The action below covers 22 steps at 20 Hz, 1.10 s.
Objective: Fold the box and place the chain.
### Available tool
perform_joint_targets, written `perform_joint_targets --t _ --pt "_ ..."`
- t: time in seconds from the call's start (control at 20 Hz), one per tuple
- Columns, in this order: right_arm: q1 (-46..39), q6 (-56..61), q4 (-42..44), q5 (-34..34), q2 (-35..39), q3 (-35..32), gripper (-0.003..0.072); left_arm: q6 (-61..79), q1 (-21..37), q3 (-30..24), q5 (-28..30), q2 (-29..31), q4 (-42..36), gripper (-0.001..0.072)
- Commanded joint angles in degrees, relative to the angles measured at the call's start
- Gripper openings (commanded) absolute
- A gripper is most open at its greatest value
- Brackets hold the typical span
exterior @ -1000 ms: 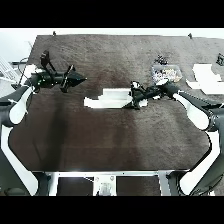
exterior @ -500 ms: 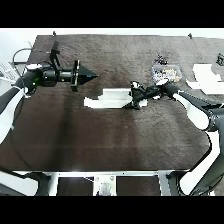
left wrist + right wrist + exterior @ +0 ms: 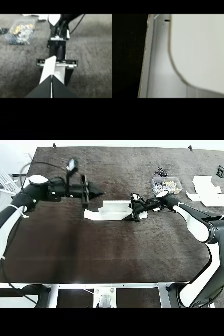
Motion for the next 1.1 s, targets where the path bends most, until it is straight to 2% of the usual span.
perform_joint_targets --t 0.0,0.15,0.35,0.6,0.8,1.05 --pt "0.02 0.00 0.00 0.02 -0.02 0.00 0.0587 1.95 -3.87 -4.81 8.11 0.98 1.51 0.0015" --pt "0.02 0.00 0.00 0.02 -0.02 0.00 0.0587 4.85 -6.82 -8.66 13.86 1.14 1.46 0.0015" --pt "0.02 0.00 0.00 0.02 -0.02 0.00 0.0587 5.68 -7.61 -11.54 14.40 1.01 1.51 0.0016" --pt "0.02 0.00 0.00 0.02 -0.02 0.00 0.0587 6.43 -7.61 -11.65 18.08 0.61 2.16 0.0019" --pt "0.02 0.00 0.00 0.02 -0.02 0.00 0.0587 7.96 -7.61 -9.25 19.54 -3.93 2.47 0.0019" --pt "0.02 0.00 0.00 0.02 -0.02 0.00 0.0587 7.93 -7.56 -1.27 21.62 -9.88 3.19 0.0019"
